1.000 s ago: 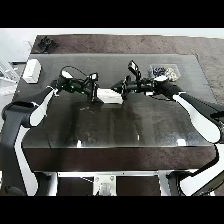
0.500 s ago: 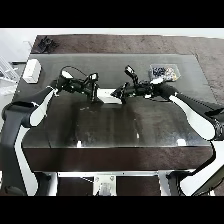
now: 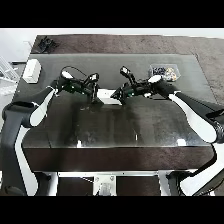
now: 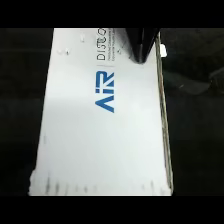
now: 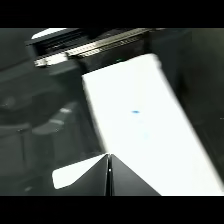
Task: Fold the box and place the chain.
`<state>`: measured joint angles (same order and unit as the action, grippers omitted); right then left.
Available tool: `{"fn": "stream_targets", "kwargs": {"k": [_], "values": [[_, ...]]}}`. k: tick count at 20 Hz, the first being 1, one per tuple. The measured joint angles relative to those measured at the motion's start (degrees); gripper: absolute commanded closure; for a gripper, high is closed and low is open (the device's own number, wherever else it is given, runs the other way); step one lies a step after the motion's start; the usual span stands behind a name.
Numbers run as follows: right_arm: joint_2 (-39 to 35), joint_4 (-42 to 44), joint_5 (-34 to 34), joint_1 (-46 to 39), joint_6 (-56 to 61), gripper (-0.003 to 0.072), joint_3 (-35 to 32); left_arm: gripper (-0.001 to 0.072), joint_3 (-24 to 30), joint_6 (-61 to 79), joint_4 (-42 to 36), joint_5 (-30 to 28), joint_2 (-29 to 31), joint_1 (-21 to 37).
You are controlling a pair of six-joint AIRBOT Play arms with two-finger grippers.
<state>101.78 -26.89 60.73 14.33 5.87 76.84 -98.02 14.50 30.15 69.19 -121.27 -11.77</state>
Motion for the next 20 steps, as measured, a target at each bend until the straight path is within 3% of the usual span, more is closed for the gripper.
{"fn": "stream_targets", "kwargs": {"k": [6,11,15,20], "values": [[-12.3,5.7,-1.0,0.0,1.5,0.0682,1.0,0.0282,0.0,0.2,0.2,0.3,0.0,0.0],[-24.3,3.3,-1.2,0.0,8.7,0.0683,-3.0,0.0282,0.0,0.4,0.2,0.3,0.0,0.1],[-37.9,-6.3,-6.3,-0.1,18.8,0.0682,-13.4,0.0283,0.0,0.4,0.0,0.3,0.0,0.1],[-54.5,-14.2,-15.9,-2.0,26.8,0.0681,-33.0,0.0283,0.0,0.5,-2.6,0.3,0.0,0.1]]}}
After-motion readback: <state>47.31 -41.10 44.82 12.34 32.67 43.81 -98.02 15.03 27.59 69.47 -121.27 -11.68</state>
